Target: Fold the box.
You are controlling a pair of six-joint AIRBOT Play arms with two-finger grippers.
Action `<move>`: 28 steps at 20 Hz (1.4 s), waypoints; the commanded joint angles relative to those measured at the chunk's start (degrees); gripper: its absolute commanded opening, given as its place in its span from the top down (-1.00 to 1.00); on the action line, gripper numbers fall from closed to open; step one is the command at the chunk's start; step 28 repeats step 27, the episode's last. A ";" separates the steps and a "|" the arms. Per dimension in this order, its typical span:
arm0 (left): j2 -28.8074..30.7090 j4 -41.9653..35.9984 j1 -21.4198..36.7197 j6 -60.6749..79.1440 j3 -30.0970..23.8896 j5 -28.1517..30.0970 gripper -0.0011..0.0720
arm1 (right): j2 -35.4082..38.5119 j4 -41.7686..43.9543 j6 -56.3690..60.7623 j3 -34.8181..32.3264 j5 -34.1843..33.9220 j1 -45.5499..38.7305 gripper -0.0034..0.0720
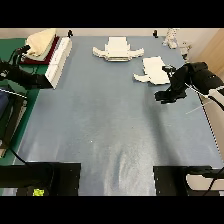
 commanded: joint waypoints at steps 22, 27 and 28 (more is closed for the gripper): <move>17.49 -1.57 -48.46 -20.44 -28.63 20.63 0.93 | -0.04 0.02 0.00 0.07 0.00 -0.02 0.82; 17.53 -1.60 -48.41 -20.44 -28.70 20.70 0.93 | -0.04 0.02 0.00 0.07 0.00 -0.02 0.82; 17.53 -1.60 -48.41 -20.44 -28.70 20.70 0.93 | -0.04 0.02 0.00 0.07 0.00 -0.02 0.82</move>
